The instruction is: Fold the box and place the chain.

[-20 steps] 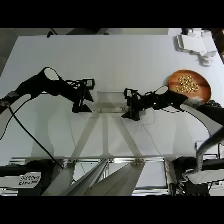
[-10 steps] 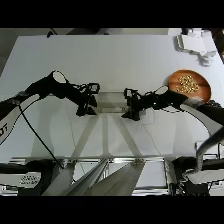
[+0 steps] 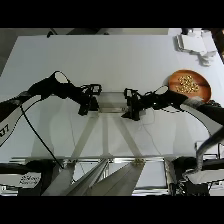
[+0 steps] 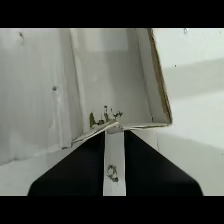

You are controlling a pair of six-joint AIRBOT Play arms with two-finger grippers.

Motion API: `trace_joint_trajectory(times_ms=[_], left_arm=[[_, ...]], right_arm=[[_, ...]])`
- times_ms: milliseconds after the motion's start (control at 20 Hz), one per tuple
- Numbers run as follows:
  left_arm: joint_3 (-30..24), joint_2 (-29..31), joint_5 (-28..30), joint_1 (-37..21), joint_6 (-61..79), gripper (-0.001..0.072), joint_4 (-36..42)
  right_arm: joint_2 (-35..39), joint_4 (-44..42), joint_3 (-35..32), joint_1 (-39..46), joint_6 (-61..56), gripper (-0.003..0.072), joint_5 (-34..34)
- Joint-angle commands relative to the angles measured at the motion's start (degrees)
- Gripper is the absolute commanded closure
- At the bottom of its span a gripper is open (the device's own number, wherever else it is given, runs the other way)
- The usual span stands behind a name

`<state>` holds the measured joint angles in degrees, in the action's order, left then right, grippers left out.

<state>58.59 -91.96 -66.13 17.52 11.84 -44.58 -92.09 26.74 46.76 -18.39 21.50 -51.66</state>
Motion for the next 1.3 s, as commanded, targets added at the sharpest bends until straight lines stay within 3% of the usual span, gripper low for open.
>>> trace_joint_trajectory(times_ms=[0,50,100,200,300,400,450,500,550,750,950,1050,1250], left_arm=[[0.0,0.0,-0.2,0.1,0.2,0.0571,3.0],[0.0,-0.1,-0.1,0.1,0.2,0.056,4.0],[0.0,-0.1,-0.1,0.1,0.2,0.0496,4.9],[0.0,-0.5,-0.1,0.1,-0.4,0.0302,5.3],[0.0,-0.6,-0.1,0.1,-2.7,0.0204,5.1],[0.0,-0.3,-0.1,0.0,-6.8,0.0264,4.6],[0.0,0.2,-0.1,-0.1,-9.0,0.0378,3.4],[0.0,1.1,-0.1,-0.4,-10.8,0.0566,1.5],[0.0,2.4,-0.3,-0.9,-11.7,0.0705,-0.6],[0.0,10.7,-3.0,-7.9,-14.3,0.0695,-3.0],[0.0,18.1,-3.1,-19.4,-33.4,0.07,-3.1],[0.0,19.1,-2.1,-23.2,-44.9,0.07,-6.7],[0.0,15.1,-1.8,-21.5,-69.1,0.0697,-22.9]], right_arm=[[0.0,0.0,0.0,0.0,0.0,0.0238,0.0],[0.0,0.0,0.0,0.0,0.0,0.0238,0.0],[0.0,0.0,0.0,0.0,0.0,0.0238,0.0],[0.0,0.0,0.0,0.0,0.0,0.0238,0.0],[0.0,0.0,0.0,0.0,0.0,0.0238,0.0],[0.0,0.0,0.0,0.0,0.0,0.0238,0.0],[0.0,0.0,0.0,0.0,0.0,0.0238,0.0],[0.0,0.0,0.0,0.0,0.0,0.0238,0.0],[0.0,0.0,0.0,0.0,0.0,0.0238,0.0],[0.0,0.0,0.0,0.0,0.0,0.0238,0.0],[0.0,0.0,0.0,0.0,0.0,0.0238,0.0],[0.0,0.0,0.0,0.0,0.0,0.0238,0.0],[0.0,0.0,0.0,0.0,0.0,0.0238,0.0]])
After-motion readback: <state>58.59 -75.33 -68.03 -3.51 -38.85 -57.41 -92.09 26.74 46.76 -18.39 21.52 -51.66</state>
